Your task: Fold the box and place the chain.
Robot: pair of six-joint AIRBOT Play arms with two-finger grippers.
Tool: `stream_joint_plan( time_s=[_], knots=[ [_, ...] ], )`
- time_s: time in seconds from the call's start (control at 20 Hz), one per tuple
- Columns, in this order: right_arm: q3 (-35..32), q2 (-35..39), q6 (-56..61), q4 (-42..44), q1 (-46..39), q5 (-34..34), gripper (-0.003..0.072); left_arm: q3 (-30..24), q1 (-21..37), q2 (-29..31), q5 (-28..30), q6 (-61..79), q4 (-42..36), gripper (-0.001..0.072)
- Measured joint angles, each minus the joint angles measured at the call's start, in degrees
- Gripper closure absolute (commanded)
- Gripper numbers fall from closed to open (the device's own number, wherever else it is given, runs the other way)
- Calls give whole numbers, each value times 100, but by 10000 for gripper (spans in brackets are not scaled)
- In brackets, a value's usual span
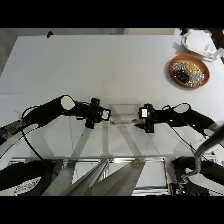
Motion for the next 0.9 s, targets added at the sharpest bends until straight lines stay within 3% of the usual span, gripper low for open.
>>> stream_joint_plan(
  time_s=[0.25, 0.4, 0.9],
  knots=[
    [0, 0, -2, -7, 0, 2, 250, -2, -96, 22, -234, 262, -144, 462],
    [0, 0, -7, -9, 0, 4, 250, 0, -164, 24, -275, 361, -304, 631],
    [0, 0, 0, -11, 0, 7, 250, -2, -385, -13, -138, 442, -721, 618]
  ],
)
